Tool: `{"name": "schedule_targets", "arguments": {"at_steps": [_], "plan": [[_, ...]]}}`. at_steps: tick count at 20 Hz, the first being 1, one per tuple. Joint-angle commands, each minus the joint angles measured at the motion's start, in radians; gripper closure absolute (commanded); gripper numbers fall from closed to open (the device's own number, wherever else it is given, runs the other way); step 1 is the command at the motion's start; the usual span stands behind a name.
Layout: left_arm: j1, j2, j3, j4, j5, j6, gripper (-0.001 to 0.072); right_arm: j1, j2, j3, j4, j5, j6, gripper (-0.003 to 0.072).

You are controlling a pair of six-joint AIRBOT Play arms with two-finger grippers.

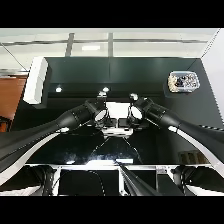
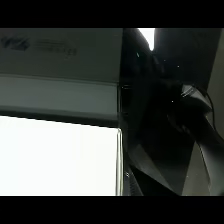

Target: Fold the box and place the chain.

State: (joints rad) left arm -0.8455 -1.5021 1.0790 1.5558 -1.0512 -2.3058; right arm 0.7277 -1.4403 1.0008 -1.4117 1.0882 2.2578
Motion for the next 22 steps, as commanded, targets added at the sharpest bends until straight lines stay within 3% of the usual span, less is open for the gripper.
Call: {"name": "schedule_targets", "arguments": {"at_steps": [1, 4, 6, 9, 11, 13, 15, 16, 19, 22], "plan": [[0.0, 0.0, 0.0, -0.001, -0.002, -0.003, 0.0681, -0.015, 0.038, 0.001, 0.0, 0.005, -0.061, 0.0298], [0.0, 0.0, 0.0, -0.001, -0.002, -0.003, 0.0681, -0.018, 0.192, 0.001, -0.016, 0.011, -0.138, 0.0298], [0.0, 0.0, 0.0, -0.001, -0.004, -0.003, 0.0681, -0.018, 0.327, 0.001, -0.112, 0.019, -0.146, 0.0298], [0.0, 0.0, 0.0, -0.001, -0.005, -0.003, 0.0681, -0.053, 0.488, 0.0, -0.483, 0.095, -0.145, 0.0298], [0.0, 0.0, 0.0, -0.001, -0.005, -0.003, 0.0681, -0.127, 0.503, -0.002, -0.774, 0.142, -0.145, 0.0298], [0.0, 0.0, 0.0, -0.001, -0.004, -0.003, 0.0681, -0.282, 0.497, -0.045, -0.871, -0.005, -0.144, 0.0298], [0.0, 0.0, 0.0, 0.0, -0.003, -0.003, 0.0681, -0.484, 0.463, -0.093, -0.829, -0.204, -0.03, 0.0288], [0.0, 0.0, 0.0, 0.0, -0.003, -0.003, 0.0681, -0.588, 0.421, -0.093, -0.762, -0.275, 0.009, -0.0034], [0.0, 0.0, 0.0, 0.0, -0.002, -0.003, 0.0681, -0.825, 0.259, -0.033, -0.389, -0.438, -0.108, -0.0034], [0.0, 0.0, 0.0, 0.0, 0.0, -0.003, 0.0681, -0.96, 0.028, 0.226, -0.123, -0.318, -0.18, -0.0034]]}}
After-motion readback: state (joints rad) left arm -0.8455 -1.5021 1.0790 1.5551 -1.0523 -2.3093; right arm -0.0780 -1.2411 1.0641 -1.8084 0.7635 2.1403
